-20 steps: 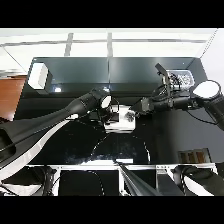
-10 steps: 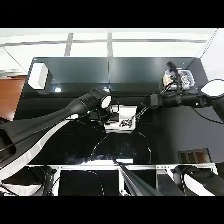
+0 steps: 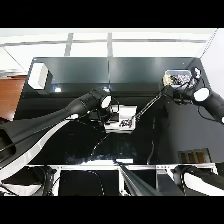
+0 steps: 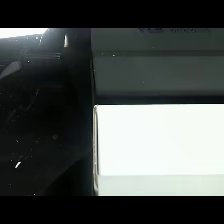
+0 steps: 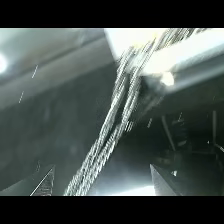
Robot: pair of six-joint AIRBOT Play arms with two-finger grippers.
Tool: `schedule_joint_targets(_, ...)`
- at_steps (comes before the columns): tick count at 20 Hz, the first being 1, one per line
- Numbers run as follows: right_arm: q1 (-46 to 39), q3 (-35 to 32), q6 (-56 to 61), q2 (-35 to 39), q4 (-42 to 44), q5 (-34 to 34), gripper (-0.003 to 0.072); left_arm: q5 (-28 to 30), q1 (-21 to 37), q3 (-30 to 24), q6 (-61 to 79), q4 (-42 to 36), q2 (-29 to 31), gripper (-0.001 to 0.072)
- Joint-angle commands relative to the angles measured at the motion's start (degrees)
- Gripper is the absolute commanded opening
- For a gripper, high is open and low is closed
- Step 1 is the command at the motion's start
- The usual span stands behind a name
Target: Fold the box and place the chain.
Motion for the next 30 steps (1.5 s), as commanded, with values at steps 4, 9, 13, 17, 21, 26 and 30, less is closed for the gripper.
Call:
schedule_joint_targets(4, -0.5, 13.8, 7.2, -15.3, -0.2, 2.8, 0.0687, 0.0, 0.0, 0.0, 0.0, 0.0, 0.0, 0.0029)
schedule_joint_targets(9, -0.7, 14.9, 6.5, -17.2, 0.9, 8.0, 0.0013, 0.0, 0.0, 0.0, 0.0, 0.0, 0.0, 0.0029)
schedule_joint_targets(13, -0.7, 14.9, -0.4, -12.9, 0.9, 16.5, 0.0013, -0.1, 0.0, 0.0, 0.0, 0.0, 0.0, 0.0029)
schedule_joint_targets(17, -0.4, 14.9, -6.9, 2.5, 0.8, 19.1, 0.0013, -0.1, 0.0, 0.0, 0.0, 0.0, 0.0, 0.0029)
schedule_joint_targets(21, -0.4, 14.9, -9.1, 18.4, 1.1, 19.2, 0.0013, -0.1, 0.0, 0.0, 0.0, 0.0, 0.0, 0.0029)
schedule_joint_targets(26, -0.1, 16.7, -11.2, 31.7, 3.4, 20.1, 0.0013, 0.0, 0.0, 0.0, 0.0, 0.0, 0.0, 0.0029)
schedule_joint_targets(30, -0.1, 25.0, -15.4, 33.9, 9.4, 24.0, 0.0013, 0.0, 0.0, 0.0, 0.0, 0.0, 0.0, 0.0029)
